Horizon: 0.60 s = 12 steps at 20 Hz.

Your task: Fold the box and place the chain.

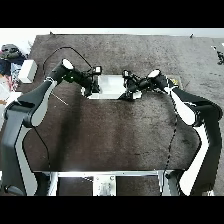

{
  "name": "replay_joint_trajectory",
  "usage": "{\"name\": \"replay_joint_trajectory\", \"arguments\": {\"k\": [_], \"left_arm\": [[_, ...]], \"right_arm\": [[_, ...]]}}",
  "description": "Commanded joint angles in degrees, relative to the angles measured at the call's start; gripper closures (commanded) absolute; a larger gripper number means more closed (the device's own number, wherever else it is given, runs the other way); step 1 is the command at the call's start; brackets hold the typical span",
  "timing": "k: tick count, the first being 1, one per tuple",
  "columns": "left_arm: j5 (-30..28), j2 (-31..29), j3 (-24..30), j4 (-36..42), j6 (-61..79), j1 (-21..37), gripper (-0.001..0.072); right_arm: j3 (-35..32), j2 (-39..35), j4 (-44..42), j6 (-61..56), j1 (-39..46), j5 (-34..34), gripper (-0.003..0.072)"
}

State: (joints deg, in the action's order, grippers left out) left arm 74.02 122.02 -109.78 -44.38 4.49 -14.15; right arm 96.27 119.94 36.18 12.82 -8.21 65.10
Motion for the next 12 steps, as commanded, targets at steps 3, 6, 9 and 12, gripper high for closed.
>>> {"name": "replay_joint_trajectory", "arguments": {"k": [3,6,9,12], "left_arm": [[1.6,1.1,0.0,4.4,0.5,0.0,0.0635],[1.4,2.1,0.0,6.5,1.6,0.0,0.0636],[1.6,2.2,0.0,6.4,1.5,0.0,0.0485],[1.2,2.2,0.0,6.5,-0.9,0.0,0.0151]], "right_arm": [[0.0,0.0,0.0,0.0,0.0,0.0,0.0232],[0.0,0.0,0.0,0.0,0.0,0.0,0.0232],[0.0,0.0,0.0,0.0,0.0,0.0,0.0232],[0.0,0.0,0.0,0.0,0.0,0.0,0.0232]]}}
